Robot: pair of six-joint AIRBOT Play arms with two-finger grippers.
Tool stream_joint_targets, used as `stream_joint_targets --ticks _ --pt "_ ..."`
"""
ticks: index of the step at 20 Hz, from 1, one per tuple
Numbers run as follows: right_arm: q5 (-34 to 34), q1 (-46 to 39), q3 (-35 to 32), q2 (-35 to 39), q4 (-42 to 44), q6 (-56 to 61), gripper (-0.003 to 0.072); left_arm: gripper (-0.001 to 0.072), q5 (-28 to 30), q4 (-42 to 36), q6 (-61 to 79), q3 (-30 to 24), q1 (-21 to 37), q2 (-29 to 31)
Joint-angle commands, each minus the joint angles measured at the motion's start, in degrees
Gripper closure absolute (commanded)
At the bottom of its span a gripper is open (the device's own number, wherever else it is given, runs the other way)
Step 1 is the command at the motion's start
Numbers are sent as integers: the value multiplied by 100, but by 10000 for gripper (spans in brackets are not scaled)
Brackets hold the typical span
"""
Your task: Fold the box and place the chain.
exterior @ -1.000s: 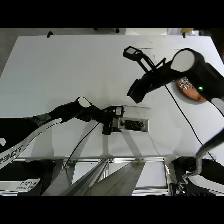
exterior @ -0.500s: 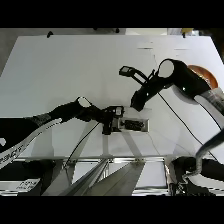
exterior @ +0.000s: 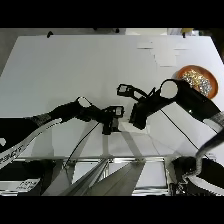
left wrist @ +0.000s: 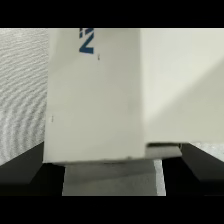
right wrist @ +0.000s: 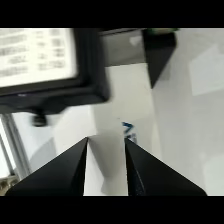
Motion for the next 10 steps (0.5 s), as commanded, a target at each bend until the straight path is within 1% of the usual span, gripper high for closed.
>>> stream_joint_targets --ticks 1,4,8,10 --pt "-46 201 -138 109 -79 -114 388 575 0 2 0 4 2 4" --pt "-46 201 -140 111 -136 -114 388 575 0 0 0 4 2 4" --pt "-103 201 -140 111 -557 -258 389 575 0 0 0 4 2 2" --pt "-173 201 -140 125 -619 -256 398 575 0 0 2 4 2 4"
